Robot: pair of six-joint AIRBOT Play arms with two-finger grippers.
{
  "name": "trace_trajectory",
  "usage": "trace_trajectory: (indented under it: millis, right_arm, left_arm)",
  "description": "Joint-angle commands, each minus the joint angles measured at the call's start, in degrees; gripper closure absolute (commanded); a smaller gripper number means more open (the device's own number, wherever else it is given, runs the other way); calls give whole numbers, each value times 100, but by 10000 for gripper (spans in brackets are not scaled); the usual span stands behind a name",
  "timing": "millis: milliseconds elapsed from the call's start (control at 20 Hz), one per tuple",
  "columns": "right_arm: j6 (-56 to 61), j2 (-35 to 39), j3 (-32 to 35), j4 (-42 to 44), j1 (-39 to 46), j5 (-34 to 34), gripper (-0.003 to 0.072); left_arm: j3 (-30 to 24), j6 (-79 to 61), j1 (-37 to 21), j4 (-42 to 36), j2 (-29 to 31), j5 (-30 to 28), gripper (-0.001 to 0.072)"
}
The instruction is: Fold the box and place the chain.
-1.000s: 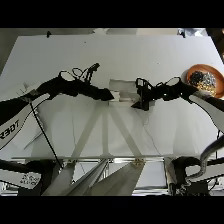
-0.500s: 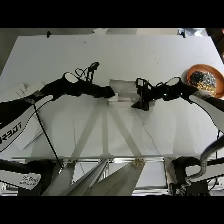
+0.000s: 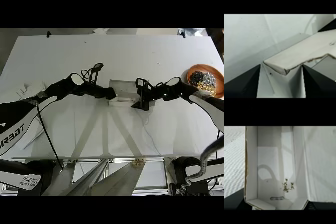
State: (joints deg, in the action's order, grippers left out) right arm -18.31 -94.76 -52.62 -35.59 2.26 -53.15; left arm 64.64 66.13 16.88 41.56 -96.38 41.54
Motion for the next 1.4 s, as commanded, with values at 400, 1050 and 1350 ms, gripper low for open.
trace_trajectory:
  millis: [400, 1050, 1350]
  right_arm:
    - [2, -2, -2, 0, 0, 0, 179]
    - [2, -2, 0, 2, 0, 0, 179]
    - [2, -2, 0, 0, 0, 0, 179]
  left_arm:
    - [907, 3182, 717, 3567, -22, 844, 271]
    - [2308, 4933, 1108, 4286, -807, 2516, 323]
    - [2317, 5106, 1283, 4295, -988, 2658, 391]
